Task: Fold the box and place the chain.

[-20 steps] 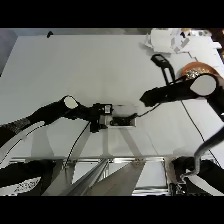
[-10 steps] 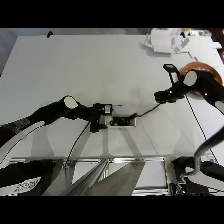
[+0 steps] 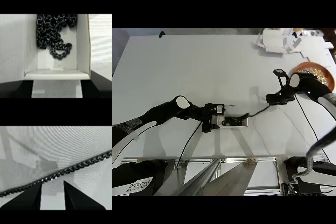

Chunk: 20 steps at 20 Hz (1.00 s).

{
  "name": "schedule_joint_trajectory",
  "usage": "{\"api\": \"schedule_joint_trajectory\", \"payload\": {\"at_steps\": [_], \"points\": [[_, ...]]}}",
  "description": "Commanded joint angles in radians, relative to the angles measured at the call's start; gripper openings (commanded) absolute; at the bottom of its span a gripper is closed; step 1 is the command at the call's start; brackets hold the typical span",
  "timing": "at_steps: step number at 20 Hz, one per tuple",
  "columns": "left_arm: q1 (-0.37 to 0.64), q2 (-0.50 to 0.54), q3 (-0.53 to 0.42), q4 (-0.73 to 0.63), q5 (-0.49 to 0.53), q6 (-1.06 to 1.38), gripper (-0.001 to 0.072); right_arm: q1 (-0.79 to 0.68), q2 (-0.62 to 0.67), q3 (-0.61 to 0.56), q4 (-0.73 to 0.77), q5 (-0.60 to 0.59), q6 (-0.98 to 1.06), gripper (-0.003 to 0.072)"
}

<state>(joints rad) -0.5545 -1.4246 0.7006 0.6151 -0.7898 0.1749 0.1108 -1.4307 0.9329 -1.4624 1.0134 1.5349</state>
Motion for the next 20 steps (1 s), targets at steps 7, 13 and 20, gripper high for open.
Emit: {"api": "schedule_joint_trajectory", "payload": {"at_steps": [7, 13, 20], "points": [[-0.001, 0.000, 0.000, 0.000, 0.000, 0.000, 0.0210, 0.000, -0.045, 0.001, 0.001, 0.016, -0.018, 0.0007], [-0.001, 0.000, 0.000, 0.000, 0.000, 0.000, 0.0210, 0.000, 0.147, 0.001, 0.071, 0.102, -0.057, 0.0008], [-0.001, 0.000, 0.000, 0.000, 0.000, 0.000, 0.0210, 0.141, 0.468, 0.001, 0.366, 0.171, -0.127, 0.0008]]}}
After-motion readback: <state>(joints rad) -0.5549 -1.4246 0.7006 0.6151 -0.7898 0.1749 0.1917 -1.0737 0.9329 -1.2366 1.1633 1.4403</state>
